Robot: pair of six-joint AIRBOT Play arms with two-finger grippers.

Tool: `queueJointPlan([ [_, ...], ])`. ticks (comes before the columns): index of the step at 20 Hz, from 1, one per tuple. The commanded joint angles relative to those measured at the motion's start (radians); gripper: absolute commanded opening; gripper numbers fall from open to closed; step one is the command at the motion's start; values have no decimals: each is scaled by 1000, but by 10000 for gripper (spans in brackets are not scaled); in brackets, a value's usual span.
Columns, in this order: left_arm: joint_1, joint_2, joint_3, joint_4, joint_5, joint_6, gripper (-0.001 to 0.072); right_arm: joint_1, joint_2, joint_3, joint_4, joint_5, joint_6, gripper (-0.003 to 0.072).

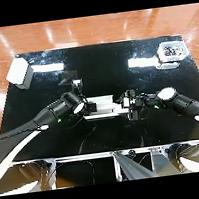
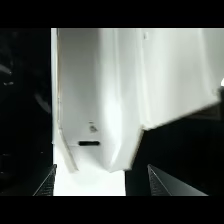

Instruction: Fold the box and place the chain.

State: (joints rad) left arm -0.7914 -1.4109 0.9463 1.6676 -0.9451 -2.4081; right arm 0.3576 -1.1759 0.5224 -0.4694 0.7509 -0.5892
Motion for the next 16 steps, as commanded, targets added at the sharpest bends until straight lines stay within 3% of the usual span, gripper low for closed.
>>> queueJointPlan([
  [1, 1, 0, -1, 1, 2, 14, 19, 27, -12, 1, 10, -3, -10, 545],
  [2, 1, 0, -1, 0, 0, 22, 20, 28, -13, 1, 17, -3, -10, 474],
  [3, 1, 0, -1, 0, -2, 21, 19, 27, -13, 1, 25, -4, -10, 474],
  [5, 0, 0, -1, 0, 3, 21, 19, 28, -14, 1, 25, -3, -10, 312],
  [16, 0, 0, -1, -4, 2, 21, 20, 116, -38, 1, 134, -108, -10, 311],
])
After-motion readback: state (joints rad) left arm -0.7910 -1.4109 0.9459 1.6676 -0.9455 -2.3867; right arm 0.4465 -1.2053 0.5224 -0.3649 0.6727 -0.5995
